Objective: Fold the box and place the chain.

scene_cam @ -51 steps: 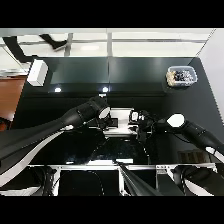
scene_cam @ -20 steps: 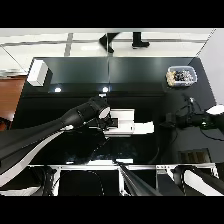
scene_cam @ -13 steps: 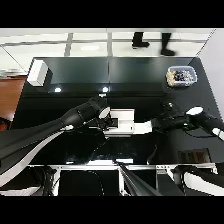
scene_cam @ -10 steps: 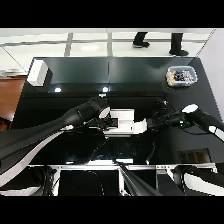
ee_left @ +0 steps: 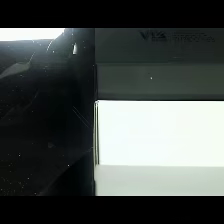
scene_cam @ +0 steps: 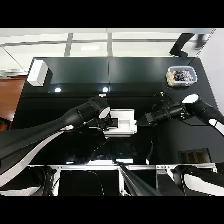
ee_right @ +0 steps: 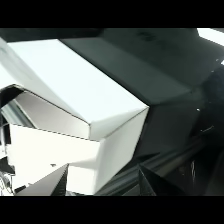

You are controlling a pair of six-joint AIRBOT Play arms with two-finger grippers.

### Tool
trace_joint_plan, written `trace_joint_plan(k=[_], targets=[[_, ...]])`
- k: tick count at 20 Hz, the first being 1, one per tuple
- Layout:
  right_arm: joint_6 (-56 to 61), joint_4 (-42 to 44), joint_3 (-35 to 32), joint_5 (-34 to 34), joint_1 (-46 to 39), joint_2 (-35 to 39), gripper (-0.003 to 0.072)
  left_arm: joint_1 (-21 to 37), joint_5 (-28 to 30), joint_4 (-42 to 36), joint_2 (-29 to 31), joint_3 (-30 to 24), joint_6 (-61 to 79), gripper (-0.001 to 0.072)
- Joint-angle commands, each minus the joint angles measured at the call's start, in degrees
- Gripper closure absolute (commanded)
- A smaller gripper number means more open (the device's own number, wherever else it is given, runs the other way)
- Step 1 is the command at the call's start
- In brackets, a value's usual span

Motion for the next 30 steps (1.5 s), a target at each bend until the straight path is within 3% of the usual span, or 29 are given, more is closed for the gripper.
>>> trace_joint_plan(k=[1, 11, 13, 15, 24, 30], targets=[[0.7, 0.7, 0.6, 1.0, 0.6, 0.0, 0.0191, 0.0, 0.0, 0.0, 0.0, 0.0, 0.0, 0.0678], [13.1, 1.7, 0.7, -14.4, 10.8, 0.0, 0.0202, 0.0, 0.0, 0.0, 0.0, 0.0, 0.0, 0.0679], [14.1, 0.0, 0.8, -15.0, 11.8, 0.0, 0.0333, 0.0, 0.0, 0.0, 0.0, 0.0, 0.0, 0.0678], [17.1, -2.1, 1.2, -15.0, 12.6, 0.0, 0.0333, 0.0, 0.0, 0.0, 0.0, 0.0, 0.0, 0.0678], [35.3, -22.9, 9.6, -13.2, 18.5, 0.0, 0.0333, 0.0, 0.0, 0.0, 0.0, 0.0, 0.0, 0.0678], [54.1, -41.5, 14.4, -12.6, 27.4, -0.1, 0.0343, 0.0, 0.0, 0.1, 0.0, 0.0, 0.0, 0.0678]])
